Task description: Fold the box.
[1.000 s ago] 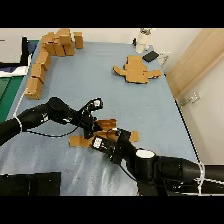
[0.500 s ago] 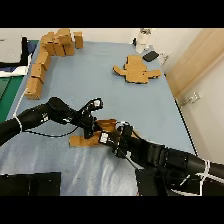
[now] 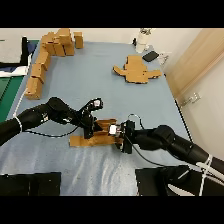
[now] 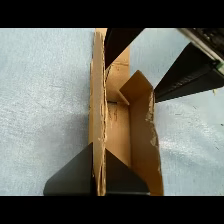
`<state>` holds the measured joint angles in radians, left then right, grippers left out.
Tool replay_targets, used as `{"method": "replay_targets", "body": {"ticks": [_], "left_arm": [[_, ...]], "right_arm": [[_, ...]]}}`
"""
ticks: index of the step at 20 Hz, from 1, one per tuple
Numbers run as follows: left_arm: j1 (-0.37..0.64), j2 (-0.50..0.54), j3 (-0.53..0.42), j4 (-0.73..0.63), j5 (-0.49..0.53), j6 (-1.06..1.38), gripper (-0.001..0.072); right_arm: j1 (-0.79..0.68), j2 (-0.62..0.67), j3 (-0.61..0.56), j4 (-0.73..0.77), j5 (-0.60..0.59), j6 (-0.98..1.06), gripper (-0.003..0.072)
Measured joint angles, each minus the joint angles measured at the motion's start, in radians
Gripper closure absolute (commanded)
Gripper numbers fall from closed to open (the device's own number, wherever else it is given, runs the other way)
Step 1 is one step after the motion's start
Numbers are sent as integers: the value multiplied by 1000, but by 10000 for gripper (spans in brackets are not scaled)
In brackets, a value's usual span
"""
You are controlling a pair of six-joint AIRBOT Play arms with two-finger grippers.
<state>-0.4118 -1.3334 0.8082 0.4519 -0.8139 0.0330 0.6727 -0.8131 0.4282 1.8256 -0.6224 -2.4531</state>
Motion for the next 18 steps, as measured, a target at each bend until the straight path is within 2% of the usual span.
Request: {"method": "replay_targets", "body": {"ticks": [3, 6, 10, 18], "left_arm": [[0, 0, 0, 0, 0, 0, 696], [0, 0, 0, 0, 0, 0, 696], [0, 0, 0, 0, 3, -1, 696], [-1, 0, 0, 0, -3, 0, 696]], "right_arm": [[-132, -90, 47, 255, -104, -307, -34], [-193, -208, 131, 367, -194, -450, -34], [-222, -297, 196, 402, -250, -505, -29], [-230, -330, 218, 324, -281, -487, -26]]}}
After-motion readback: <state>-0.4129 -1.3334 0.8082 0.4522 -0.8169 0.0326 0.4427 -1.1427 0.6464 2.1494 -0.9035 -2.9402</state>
